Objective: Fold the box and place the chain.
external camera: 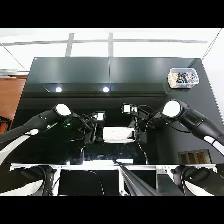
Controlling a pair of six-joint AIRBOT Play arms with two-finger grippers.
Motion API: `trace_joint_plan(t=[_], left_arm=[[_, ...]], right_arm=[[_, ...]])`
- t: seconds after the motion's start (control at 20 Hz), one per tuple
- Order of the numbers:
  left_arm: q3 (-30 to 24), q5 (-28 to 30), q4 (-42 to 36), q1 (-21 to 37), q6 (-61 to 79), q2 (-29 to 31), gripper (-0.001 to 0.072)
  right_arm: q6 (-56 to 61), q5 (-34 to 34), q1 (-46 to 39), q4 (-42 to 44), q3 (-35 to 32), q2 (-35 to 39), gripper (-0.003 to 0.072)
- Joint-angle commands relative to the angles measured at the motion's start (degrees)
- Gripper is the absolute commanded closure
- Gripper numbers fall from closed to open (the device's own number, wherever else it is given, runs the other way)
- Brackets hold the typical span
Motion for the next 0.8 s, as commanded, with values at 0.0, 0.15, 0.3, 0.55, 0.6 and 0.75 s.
trace_joint_plan(t=[0.0,0.15,0.3,0.55,0.6,0.75], left_arm=[[0.1,0.1,0.0,0.0,-0.1,0.0,0.0247],[0.1,0.1,0.0,0.0,-0.1,0.0,0.0247],[0.1,0.1,0.0,0.0,-0.1,0.0,0.0247],[0.1,0.1,0.0,0.0,-0.1,0.0,0.0247],[0.1,0.1,0.0,0.0,-0.1,0.0,0.0247],[0.1,0.1,0.0,0.0,-0.1,0.0,0.0247]], right_arm=[[0.2,-0.2,0.3,-0.2,-0.5,0.4,0.0175],[0.8,-0.2,0.3,-0.2,-0.5,1.7,0.0174],[0.8,-0.7,0.3,-0.2,-0.5,2.7,0.0163],[-0.5,-3.4,0.3,-0.2,-0.4,3.1,0.0025],[-1.2,-3.4,0.4,-0.2,-0.4,3.4,0.0025],[-1.2,-2.8,0.4,-0.3,-0.4,5.7,0.0027]])
